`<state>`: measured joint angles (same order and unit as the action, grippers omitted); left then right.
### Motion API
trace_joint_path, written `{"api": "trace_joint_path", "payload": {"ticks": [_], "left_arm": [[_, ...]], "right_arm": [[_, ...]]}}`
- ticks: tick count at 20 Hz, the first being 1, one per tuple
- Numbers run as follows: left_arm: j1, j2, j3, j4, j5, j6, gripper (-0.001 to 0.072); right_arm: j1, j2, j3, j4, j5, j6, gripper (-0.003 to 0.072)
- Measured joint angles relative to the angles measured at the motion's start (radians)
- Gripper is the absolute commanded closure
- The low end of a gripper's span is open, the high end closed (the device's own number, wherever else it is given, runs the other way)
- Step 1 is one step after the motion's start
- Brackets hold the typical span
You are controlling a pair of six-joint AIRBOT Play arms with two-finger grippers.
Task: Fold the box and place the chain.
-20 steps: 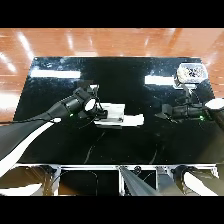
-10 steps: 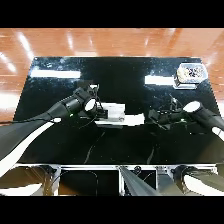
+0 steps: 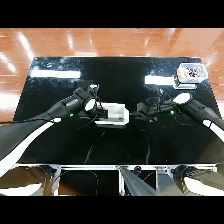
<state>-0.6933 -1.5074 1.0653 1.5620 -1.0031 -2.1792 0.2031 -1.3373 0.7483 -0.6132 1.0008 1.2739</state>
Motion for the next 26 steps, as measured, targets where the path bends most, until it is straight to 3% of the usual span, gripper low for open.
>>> {"api": "trace_joint_path", "payload": {"ticks": [7,13,18,19,26], "left_arm": [[0.000,0.000,0.000,0.000,-0.001,0.000,0.0689],[0.000,0.000,0.000,0.000,-0.002,0.000,0.0689],[0.000,0.000,0.000,0.000,-0.003,-0.003,0.0689],[0.000,0.000,0.000,0.000,-0.003,-0.002,0.0689],[0.000,0.000,0.000,0.000,-0.002,0.000,0.0689]], "right_arm": [[0.078,-0.002,0.072,-0.013,0.049,0.023,0.0166],[0.221,-0.002,0.108,-0.134,-0.074,0.161,0.0167],[0.326,-0.003,0.184,-0.309,-0.130,0.313,0.0170],[0.344,-0.003,0.198,-0.357,-0.135,0.357,0.0214],[0.443,-0.003,0.237,-0.672,-0.148,0.640,0.0212]]}}
